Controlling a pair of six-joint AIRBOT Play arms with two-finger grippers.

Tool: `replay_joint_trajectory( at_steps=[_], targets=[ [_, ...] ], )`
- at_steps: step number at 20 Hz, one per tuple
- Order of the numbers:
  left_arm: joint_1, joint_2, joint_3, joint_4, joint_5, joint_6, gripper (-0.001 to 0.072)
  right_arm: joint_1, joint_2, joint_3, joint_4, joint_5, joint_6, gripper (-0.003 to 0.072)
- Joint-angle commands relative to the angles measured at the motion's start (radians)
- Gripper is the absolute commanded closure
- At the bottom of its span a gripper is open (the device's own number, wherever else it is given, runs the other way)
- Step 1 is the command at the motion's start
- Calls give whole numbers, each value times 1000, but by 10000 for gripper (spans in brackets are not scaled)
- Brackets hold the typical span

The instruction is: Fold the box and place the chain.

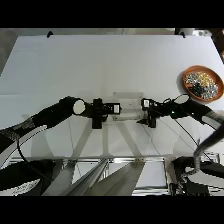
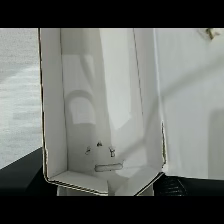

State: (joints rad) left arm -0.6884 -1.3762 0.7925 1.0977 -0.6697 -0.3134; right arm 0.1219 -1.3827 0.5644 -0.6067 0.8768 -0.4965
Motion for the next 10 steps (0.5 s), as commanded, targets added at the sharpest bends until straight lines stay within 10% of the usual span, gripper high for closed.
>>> replay_joint_trajectory(
  at_steps=[1, 10],
  targets=[
    [2, 0, 0, 46, 2, 4, 484, 0, 1, 1, 1, -2, 2, 280],
    [0, -39, 0, 34, 58, 3, 514, 0, 1, 1, 1, -2, 2, 280]
  ],
)
